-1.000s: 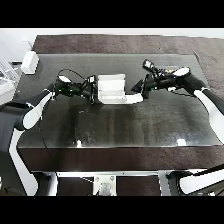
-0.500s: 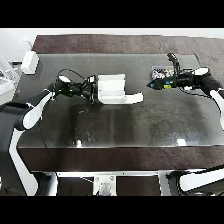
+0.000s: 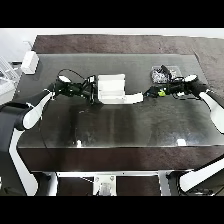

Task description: Fold the box and place the chain.

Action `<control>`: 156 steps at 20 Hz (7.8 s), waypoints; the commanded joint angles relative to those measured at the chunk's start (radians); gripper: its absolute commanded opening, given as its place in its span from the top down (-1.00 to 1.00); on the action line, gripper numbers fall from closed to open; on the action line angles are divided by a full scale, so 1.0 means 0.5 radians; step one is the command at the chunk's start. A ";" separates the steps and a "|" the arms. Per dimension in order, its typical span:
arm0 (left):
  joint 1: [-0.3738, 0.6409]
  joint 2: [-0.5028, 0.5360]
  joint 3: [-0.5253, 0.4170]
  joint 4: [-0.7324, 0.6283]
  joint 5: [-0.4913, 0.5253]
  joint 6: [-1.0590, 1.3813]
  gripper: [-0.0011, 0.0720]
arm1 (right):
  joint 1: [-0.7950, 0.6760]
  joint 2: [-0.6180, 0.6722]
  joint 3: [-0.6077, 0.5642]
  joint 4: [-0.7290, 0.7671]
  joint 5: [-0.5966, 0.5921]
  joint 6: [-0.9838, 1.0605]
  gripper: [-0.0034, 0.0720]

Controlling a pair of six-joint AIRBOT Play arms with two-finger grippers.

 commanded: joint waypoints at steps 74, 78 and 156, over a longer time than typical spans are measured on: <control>0.002 0.001 0.001 -0.001 0.000 0.000 -0.15 | 0.828 0.103 0.383 -0.846 -0.098 0.868 -0.35; 0.002 0.001 0.001 0.000 0.000 0.000 -0.15 | 0.871 0.100 0.383 -0.913 -0.208 1.032 -0.34; 0.002 0.001 0.001 0.000 0.000 0.000 -0.15 | 1.205 -0.199 0.766 -1.631 0.179 1.853 0.40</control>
